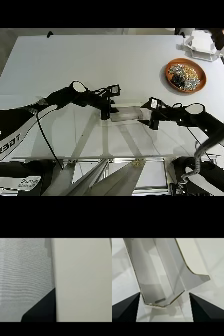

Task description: Fold the box and place the chain.

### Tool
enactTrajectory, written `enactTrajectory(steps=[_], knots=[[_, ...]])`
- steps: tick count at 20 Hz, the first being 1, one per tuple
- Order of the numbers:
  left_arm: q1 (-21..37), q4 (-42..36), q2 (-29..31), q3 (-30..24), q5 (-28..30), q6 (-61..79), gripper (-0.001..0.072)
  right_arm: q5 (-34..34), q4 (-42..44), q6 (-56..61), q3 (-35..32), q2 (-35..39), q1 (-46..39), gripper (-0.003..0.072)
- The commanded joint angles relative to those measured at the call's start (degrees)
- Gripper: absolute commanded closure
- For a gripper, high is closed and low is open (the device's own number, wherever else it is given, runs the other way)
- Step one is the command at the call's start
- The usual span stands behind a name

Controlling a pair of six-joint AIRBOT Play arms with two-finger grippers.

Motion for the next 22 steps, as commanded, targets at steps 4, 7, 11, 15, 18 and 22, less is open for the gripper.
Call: enactTrajectory(steps=[4, 7, 11, 15, 18, 22], knots=[[-0.04, -0.02, -0.02, 0.02, 0.02, 0.0, 0.0698, 2.73, 0.24, -2.95, 0.81, -1.49, -0.22, 0.0002], [-0.04, -0.02, -0.02, 0.02, 0.02, 0.0, 0.0698, 2.73, 0.31, -3.69, 0.85, -1.75, -0.22, 0.0005], [-0.04, -0.02, -0.02, 0.02, 0.0, 0.0, 0.0698, 2.73, 0.48, -5.38, 0.85, -2.71, 0.24, 0.0022], [-0.04, -0.02, -0.02, 0.02, 0.0, 0.0, 0.0698, 3.1, 2.64, -6.93, 0.85, -5.68, 1.92, 0.0023], [-0.04, -0.02, -0.02, 0.02, 0.02, 0.0, 0.0698, 2.86, 2.56, -7.28, 0.85, -7.69, 2.14, 0.0024], [-0.04, -0.02, -0.02, 0.02, 0.0, 0.0, 0.0698, 1.86, 2.62, -8.66, 0.85, -8.44, 2.14, 0.0039]])
